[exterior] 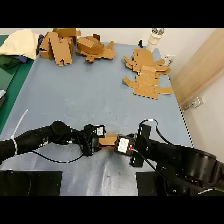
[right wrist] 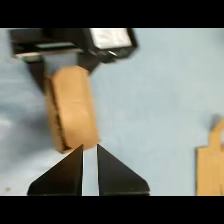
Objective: Fold the box.
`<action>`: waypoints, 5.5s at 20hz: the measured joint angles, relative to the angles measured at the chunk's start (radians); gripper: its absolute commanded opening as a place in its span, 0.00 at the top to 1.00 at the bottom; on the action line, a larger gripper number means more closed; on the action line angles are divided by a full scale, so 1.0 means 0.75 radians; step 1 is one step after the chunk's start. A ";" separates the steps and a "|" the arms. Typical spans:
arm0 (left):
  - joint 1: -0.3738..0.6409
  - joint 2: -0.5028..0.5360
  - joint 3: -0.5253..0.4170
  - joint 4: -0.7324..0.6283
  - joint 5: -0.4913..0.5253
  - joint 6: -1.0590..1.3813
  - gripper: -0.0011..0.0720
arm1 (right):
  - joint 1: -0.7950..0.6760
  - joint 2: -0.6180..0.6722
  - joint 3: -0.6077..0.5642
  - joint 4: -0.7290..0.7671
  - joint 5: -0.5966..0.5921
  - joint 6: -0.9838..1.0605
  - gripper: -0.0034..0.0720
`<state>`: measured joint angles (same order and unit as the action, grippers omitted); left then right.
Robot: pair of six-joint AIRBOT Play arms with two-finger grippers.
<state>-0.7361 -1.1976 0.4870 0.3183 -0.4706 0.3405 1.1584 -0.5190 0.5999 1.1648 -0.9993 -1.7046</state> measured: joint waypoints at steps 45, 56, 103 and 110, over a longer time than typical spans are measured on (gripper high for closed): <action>0.000 0.000 0.001 -0.001 0.000 0.000 0.32 | 0.009 -0.429 -0.051 -0.095 0.414 0.118 0.66; 0.000 0.000 0.001 0.000 -0.001 0.001 0.32 | 0.009 -0.431 -0.051 0.046 0.404 0.118 0.67; 0.000 0.000 0.001 -0.001 -0.002 0.000 0.32 | 0.009 -0.080 -0.109 0.009 0.193 1.734 0.96; 0.000 0.000 0.001 -0.001 -0.001 0.000 0.32 | -0.047 0.015 -0.424 -0.076 0.501 2.530 0.96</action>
<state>-0.7361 -1.1976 0.4873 0.3180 -0.4713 0.3405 1.1233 -0.5076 0.2817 1.1080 -0.6235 0.1928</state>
